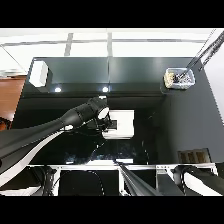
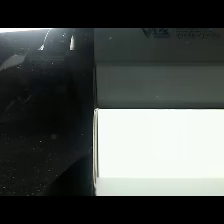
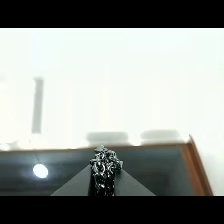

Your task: Fold the box and place the chain.

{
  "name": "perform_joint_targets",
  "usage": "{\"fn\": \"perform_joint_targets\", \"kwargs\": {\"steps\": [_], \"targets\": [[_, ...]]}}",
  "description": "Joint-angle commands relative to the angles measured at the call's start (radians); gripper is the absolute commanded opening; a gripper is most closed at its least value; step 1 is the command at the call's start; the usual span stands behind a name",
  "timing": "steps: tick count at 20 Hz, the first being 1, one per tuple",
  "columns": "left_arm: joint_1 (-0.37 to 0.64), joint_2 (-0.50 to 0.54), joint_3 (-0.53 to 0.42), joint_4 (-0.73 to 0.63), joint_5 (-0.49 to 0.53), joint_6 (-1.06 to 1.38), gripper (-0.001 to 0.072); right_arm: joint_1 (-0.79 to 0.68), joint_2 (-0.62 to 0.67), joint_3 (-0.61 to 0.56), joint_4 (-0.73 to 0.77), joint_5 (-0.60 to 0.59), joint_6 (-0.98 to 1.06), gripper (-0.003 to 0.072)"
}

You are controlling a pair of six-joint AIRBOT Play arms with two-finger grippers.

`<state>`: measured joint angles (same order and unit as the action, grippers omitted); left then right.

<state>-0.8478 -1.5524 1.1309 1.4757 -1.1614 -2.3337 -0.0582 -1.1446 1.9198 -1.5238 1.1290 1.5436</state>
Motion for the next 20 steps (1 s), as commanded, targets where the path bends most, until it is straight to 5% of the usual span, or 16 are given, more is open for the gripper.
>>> {"fn": "perform_joint_targets", "kwargs": {"steps": [1, 12, 20], "targets": [[0.000, 0.000, 0.000, 0.000, 0.001, 0.000, 0.0028, 0.055, 0.080, 0.061, 0.080, 0.119, -0.008, 0.0016], [0.000, 0.000, 0.000, 0.001, 0.002, 0.000, 0.0028, 0.310, 0.184, -0.068, 0.237, 0.520, -0.039, 0.0016], [0.000, 0.000, 0.000, 0.001, 0.001, 0.000, 0.0028, 0.360, 0.184, -0.111, 0.462, 0.488, -0.063, 0.0016]]}}
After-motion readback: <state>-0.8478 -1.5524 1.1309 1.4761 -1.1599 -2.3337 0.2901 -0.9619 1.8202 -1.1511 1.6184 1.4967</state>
